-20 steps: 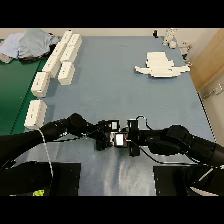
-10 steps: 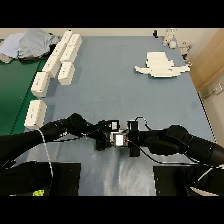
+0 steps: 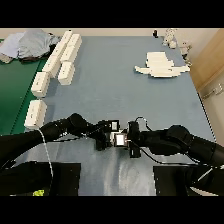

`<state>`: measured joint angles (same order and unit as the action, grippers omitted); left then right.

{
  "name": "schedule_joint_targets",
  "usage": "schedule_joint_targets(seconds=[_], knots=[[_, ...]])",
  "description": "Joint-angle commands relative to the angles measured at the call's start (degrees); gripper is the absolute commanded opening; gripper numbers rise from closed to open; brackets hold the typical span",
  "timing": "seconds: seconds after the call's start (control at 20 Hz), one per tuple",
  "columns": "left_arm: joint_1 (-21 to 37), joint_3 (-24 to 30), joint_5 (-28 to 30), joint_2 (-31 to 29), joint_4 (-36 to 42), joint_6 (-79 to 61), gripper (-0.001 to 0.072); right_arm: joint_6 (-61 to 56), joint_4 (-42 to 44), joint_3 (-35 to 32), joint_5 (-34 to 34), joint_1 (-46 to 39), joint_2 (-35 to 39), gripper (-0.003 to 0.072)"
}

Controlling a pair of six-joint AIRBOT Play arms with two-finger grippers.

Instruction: Fold the box.

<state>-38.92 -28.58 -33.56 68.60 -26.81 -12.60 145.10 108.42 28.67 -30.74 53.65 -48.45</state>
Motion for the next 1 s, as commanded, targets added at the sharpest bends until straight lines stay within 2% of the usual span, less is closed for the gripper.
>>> schedule_joint_targets(seconds=[0.0,0.25,0.3,0.35,0.5,0.6,0.7,0.95], knots=[[0.0,0.0,0.0,0.0,0.0,0.0,0.0511,-0.3,0.5,0.3,1.3,-0.1,3.1,0.0350],[0.0,0.0,0.0,0.0,0.0,0.0,0.0511,-9.1,0.0,0.2,0.9,-1.6,8.2,0.0336],[0.0,0.0,0.0,0.0,0.0,0.0,0.0512,-13.4,0.0,0.2,0.2,-2.4,8.3,0.0192],[0.0,0.0,0.0,0.0,0.0,0.0,0.0512,-18.8,0.0,-0.5,0.3,-2.8,8.2,0.0004],[0.0,0.0,0.0,0.0,0.0,0.0,0.0512,-33.2,2.2,-5.3,7.6,-2.8,8.7,0.0001],[0.0,0.0,0.0,0.0,0.0,0.0,0.0511,-34.6,10.0,-10.5,17.4,-1.6,10.2,0.0001],[0.0,0.0,0.0,0.0,0.0,0.0,0.0512,-35.1,12.5,-14.4,23.4,0.7,11.4,0.0001],[0.0,0.0,0.0,0.0,0.0,0.0,0.0511,-37.6,12.5,-18.8,24.4,3.4,11.4,0.0002]])
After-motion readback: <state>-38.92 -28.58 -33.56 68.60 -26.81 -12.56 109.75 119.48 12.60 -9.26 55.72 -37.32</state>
